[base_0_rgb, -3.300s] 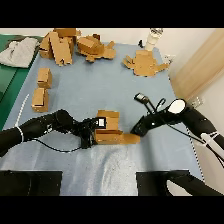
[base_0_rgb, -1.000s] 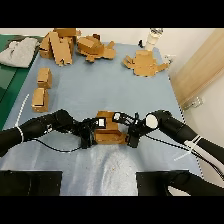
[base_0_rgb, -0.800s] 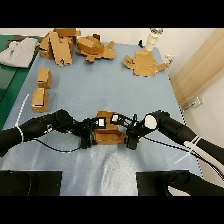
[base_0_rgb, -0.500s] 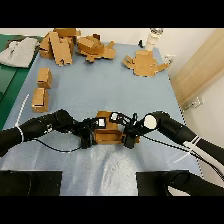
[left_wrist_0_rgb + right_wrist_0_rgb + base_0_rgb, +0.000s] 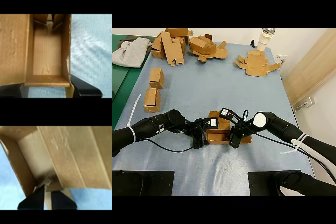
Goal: Fold the box.
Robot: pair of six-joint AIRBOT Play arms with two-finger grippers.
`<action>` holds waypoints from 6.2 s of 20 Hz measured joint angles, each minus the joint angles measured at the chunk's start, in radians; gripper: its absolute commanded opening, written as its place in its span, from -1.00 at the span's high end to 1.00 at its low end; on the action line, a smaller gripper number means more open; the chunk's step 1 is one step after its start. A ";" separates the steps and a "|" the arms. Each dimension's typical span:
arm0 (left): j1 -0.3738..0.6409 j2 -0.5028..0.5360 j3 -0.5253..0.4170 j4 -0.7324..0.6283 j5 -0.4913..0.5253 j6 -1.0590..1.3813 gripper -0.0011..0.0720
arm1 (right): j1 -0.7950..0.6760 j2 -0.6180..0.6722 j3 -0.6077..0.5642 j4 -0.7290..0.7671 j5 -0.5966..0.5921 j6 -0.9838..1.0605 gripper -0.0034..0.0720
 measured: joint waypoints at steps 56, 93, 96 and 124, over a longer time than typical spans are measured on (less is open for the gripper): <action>0.000 -0.001 0.000 -0.001 -0.007 -0.001 -0.13 | -0.188 0.192 -0.150 0.127 0.018 0.789 0.63; 0.000 -0.001 0.000 -0.002 -0.004 -0.001 -0.13 | 0.085 0.130 -0.007 -0.189 0.022 1.157 -0.29; 0.000 -0.001 0.000 -0.002 -0.004 -0.001 -0.13 | 0.164 0.077 0.068 -0.319 0.048 1.305 -0.29; 0.000 -0.001 0.000 -0.001 -0.003 0.000 -0.13 | 0.324 -0.259 0.301 -0.517 0.343 1.795 0.62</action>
